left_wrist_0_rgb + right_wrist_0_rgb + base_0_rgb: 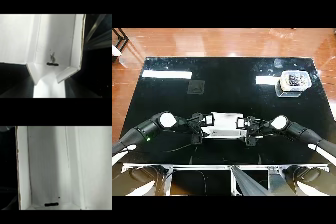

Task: Fold the box and place the chain.

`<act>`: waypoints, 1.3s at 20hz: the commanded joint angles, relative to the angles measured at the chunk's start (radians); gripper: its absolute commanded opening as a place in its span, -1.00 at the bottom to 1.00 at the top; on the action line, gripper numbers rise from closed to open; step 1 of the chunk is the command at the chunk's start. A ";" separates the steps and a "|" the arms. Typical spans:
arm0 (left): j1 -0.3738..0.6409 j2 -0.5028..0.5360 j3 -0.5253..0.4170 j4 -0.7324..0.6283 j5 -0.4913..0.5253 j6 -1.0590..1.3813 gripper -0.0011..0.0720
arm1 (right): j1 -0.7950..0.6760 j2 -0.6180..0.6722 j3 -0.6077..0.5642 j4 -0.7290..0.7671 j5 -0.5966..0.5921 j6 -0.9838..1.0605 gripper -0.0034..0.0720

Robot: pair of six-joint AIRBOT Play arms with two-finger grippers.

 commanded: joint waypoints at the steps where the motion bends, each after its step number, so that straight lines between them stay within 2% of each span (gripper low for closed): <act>1: -0.003 -0.006 0.002 -0.002 -0.002 0.000 0.21 | 0.000 0.000 0.000 0.000 0.000 0.000 0.51; 3: -0.003 -0.006 0.002 -0.008 -0.005 0.000 0.20 | 0.000 0.000 0.000 0.000 0.000 0.000 0.51; 5: -0.003 -0.006 0.002 -0.011 -0.005 0.000 -0.03 | 0.000 0.000 0.000 0.000 0.000 0.000 0.51; 10: -0.004 -0.006 0.002 -0.087 -0.004 0.000 -0.04 | 0.000 0.000 0.000 0.000 0.000 0.000 0.51; 11: -0.004 -0.007 0.002 -0.087 -0.004 0.000 -0.17 | 0.000 0.000 0.000 0.000 0.000 0.000 0.51; 12: -0.004 -0.007 0.002 -0.087 -0.002 0.000 -0.18 | 0.000 0.000 0.000 0.000 0.000 0.000 0.51; 18: -0.005 -0.025 0.002 -0.128 -0.001 0.001 -0.19 | 0.000 0.000 0.000 0.000 0.000 0.000 0.51; 19: -0.005 -0.031 0.002 -0.128 0.000 0.002 -0.36 | 0.000 0.000 0.000 0.000 0.000 0.000 0.51; 20: -0.005 -0.032 0.002 -0.128 0.005 0.002 -0.41 | 0.000 0.000 0.000 0.000 0.000 0.000 0.51; 26: -0.037 -0.032 0.002 -0.130 0.041 0.005 -0.45 | 0.000 0.000 0.000 0.000 0.000 0.000 0.51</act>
